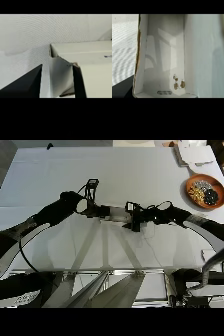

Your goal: Fold the box and place the chain.

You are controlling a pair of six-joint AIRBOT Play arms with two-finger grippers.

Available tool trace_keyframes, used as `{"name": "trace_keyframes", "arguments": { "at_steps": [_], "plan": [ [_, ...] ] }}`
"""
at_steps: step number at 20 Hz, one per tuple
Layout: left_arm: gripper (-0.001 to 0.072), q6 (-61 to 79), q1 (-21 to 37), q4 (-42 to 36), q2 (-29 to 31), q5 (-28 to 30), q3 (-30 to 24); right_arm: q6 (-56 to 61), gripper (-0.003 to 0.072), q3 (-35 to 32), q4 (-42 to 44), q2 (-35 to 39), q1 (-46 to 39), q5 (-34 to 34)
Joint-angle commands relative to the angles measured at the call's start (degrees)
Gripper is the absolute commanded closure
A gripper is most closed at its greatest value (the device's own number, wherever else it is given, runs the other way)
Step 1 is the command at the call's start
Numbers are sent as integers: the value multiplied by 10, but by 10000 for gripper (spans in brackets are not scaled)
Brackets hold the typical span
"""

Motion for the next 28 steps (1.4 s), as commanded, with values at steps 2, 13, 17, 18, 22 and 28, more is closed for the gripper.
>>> {"name": "trace_keyframes", "arguments": {
  "at_steps": [2, 13, 17, 18, 22, 28],
  "plan": [
    [315, -10, -7, 0, -34, -52, 41, 0, 298, 0, 0, 0, 0, 0],
    [316, -111, -37, 41, -85, -145, 90, 0, 298, 0, 0, 0, 0, 0],
    [317, -119, -47, 47, -85, -125, 90, 0, 298, 0, 0, 0, 0, 0],
    [317, -129, -49, 49, -85, -118, 90, 0, 298, 0, 0, 0, 0, 0],
    [316, -130, -54, 46, -84, -101, 90, 0, 298, 0, 0, 0, 0, 0],
    [314, -128, -53, 66, -61, -134, 90, 0, 298, 0, 0, 0, 0, 0]
  ]
}}
